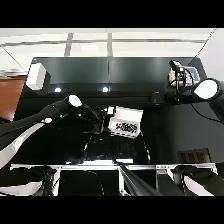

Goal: Fold the box and place the chain.

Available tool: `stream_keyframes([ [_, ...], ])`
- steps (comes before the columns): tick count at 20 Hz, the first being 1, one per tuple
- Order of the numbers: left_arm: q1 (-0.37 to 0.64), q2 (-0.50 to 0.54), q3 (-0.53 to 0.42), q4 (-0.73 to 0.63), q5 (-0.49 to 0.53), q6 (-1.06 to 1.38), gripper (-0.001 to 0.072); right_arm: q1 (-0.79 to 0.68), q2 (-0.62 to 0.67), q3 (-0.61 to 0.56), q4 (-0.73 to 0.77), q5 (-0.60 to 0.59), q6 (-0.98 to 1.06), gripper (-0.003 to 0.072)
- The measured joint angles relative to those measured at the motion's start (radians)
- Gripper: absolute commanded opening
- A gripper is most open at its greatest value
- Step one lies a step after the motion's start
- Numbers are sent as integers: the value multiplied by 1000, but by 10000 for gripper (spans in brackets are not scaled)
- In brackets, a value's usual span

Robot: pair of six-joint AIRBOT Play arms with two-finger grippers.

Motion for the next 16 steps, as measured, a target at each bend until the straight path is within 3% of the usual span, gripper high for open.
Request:
stream_keyframes([
  [5, -3, 4, 1, -3, 47, -93, 396, 4, -59, 3, 85, -142, -13, 689],
  [9, -4, 10, 1, -1, 84, -132, 396, 6, -160, 37, 190, -186, -89, 688],
  [12, -4, 11, 1, -1, 97, -145, 396, 18, -214, 63, 230, -167, -208, 687],
  [16, -4, 12, 1, 0, 100, -151, 396, 43, -238, 77, 254, -37, -532, 688],
])
